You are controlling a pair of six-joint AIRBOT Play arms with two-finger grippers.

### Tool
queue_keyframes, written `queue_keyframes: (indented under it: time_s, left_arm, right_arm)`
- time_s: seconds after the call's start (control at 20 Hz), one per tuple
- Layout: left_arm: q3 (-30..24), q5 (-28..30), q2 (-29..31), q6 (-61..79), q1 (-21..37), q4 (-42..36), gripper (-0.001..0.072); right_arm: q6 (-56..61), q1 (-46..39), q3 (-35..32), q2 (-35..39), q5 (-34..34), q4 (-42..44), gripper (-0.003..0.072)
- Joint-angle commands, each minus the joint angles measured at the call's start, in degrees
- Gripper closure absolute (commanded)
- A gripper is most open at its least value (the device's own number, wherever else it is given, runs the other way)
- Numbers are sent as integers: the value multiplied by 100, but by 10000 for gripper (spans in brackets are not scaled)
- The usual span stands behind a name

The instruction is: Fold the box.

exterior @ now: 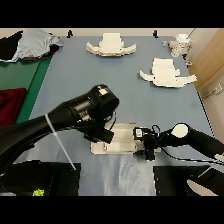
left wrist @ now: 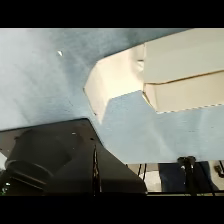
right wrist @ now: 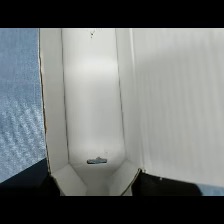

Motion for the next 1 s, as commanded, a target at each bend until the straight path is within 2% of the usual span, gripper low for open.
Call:
queue_keyframes:
  time_s: [0.0,0.1,0.3,0.4,0.5,0.6,0.95]
  left_arm:
    - [-369,284,763,710,911,-271,693]
    - [-1084,811,1362,1182,1853,-984,693]
    - [-3051,2022,2127,2470,3383,-2522,693]
    - [-3952,2476,2149,3226,3724,-3244,692]
    - [-4618,3150,2142,3805,3792,-3834,692]
    - [-4970,3674,2114,4133,3790,-4129,692]
    - [-4990,3869,1478,5007,3786,-4846,691]
  right_arm:
    - [2,-2,4,4,2,0,159]
    - [2,-2,4,4,2,2,159]
    - [2,-2,4,4,2,2,159]
    - [2,-2,4,4,2,0,158]
    - [2,-2,4,4,2,2,159]
    - [2,-2,4,4,2,2,158]
    - [2,-2,4,4,2,0,159]
